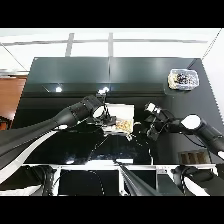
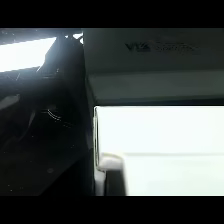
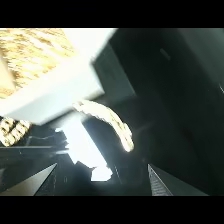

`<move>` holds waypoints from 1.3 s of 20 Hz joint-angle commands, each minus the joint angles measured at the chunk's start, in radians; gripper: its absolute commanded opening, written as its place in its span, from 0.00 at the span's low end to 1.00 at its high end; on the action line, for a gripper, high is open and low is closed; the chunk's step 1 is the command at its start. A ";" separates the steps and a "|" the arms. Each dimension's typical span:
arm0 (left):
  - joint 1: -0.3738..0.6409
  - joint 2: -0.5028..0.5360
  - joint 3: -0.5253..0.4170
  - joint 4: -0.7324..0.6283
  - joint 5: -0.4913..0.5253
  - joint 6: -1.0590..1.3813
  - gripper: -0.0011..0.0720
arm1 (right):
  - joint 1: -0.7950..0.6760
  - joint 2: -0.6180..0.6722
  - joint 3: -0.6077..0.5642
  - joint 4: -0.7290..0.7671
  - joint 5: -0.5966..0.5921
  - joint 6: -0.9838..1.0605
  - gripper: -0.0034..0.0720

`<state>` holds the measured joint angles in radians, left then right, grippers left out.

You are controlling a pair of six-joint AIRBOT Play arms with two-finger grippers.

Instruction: Fold the box and place the chain.

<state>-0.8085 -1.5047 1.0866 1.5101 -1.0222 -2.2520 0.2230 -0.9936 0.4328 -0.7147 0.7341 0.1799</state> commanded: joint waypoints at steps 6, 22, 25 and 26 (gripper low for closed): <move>0.000 0.000 0.000 -0.001 0.000 0.000 0.05 | 0.024 -0.136 -0.005 0.183 -0.142 -0.398 0.91; 0.000 0.000 0.000 0.000 0.000 0.000 0.05 | 0.029 -0.005 0.012 -0.024 -0.122 0.154 0.06; 0.000 0.000 0.000 -0.001 0.000 0.000 0.05 | -0.023 0.170 0.060 -0.209 0.108 0.373 0.06; 0.000 0.000 0.000 -0.001 -0.001 0.000 0.05 | -0.040 0.223 0.081 -0.229 0.200 0.392 0.06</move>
<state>-0.8085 -1.5047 1.0866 1.5093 -1.0225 -2.2524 0.2192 -0.9039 0.4747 -0.7959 0.7273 0.3668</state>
